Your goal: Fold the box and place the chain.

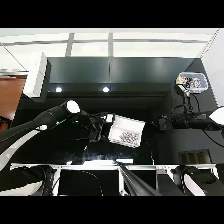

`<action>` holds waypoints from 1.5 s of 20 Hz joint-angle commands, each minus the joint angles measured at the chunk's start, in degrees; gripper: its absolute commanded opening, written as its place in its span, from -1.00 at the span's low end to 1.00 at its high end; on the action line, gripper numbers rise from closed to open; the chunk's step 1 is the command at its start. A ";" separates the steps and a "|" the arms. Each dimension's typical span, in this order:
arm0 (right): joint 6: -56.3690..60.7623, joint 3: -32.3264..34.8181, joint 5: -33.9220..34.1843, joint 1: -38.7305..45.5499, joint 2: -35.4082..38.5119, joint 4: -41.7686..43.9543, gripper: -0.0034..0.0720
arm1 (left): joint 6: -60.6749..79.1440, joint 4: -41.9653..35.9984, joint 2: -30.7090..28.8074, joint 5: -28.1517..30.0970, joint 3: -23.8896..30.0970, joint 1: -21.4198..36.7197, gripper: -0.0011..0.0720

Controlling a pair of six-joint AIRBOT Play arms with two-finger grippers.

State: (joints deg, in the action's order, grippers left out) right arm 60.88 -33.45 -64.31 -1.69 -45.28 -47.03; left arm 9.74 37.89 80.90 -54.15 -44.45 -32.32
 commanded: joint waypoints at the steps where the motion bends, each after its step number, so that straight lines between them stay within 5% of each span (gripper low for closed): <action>1: 0.02 0.02 0.00 0.02 0.00 0.00 -0.21 | 0.31 -1.27 0.13 -0.24 -0.15 -0.22 0.96; 11: 0.02 0.02 0.00 0.04 0.00 0.00 -0.21 | 0.31 -1.25 0.61 -0.15 -0.13 -2.27 0.96; 13: 0.00 0.02 0.04 0.04 0.00 -0.11 -0.21 | -0.15 -1.29 0.61 0.48 -0.13 -2.47 0.68; 15: -0.02 0.02 0.26 0.07 0.00 -0.48 -0.21 | -1.27 -1.25 0.57 0.48 -0.13 -2.40 0.09; 16: -0.02 0.02 0.50 0.07 0.00 -0.85 -0.21 | -1.46 -1.25 0.55 0.57 -0.13 -2.38 0.03; 21: 0.02 -0.63 2.97 0.02 0.00 -1.64 -0.21 | -10.75 -0.68 0.42 7.21 -0.13 -1.14 0.03; 27: 1.01 -3.69 7.58 0.02 -1.55 0.31 -0.20 | -11.04 -0.59 0.44 7.21 -0.13 -0.85 0.03; 28: 1.01 -4.02 8.44 -0.04 -2.69 1.79 -0.11 | -11.06 -0.59 0.44 7.19 -0.13 -0.85 0.04; 30: -0.28 -5.86 9.75 -1.95 -6.21 3.10 0.81 | -11.04 -0.59 0.44 7.21 -0.13 -0.90 0.04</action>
State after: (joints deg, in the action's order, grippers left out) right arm 61.52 -37.50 -57.12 -2.26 -48.36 -46.17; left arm -0.86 37.04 81.34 -47.40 -44.62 -33.26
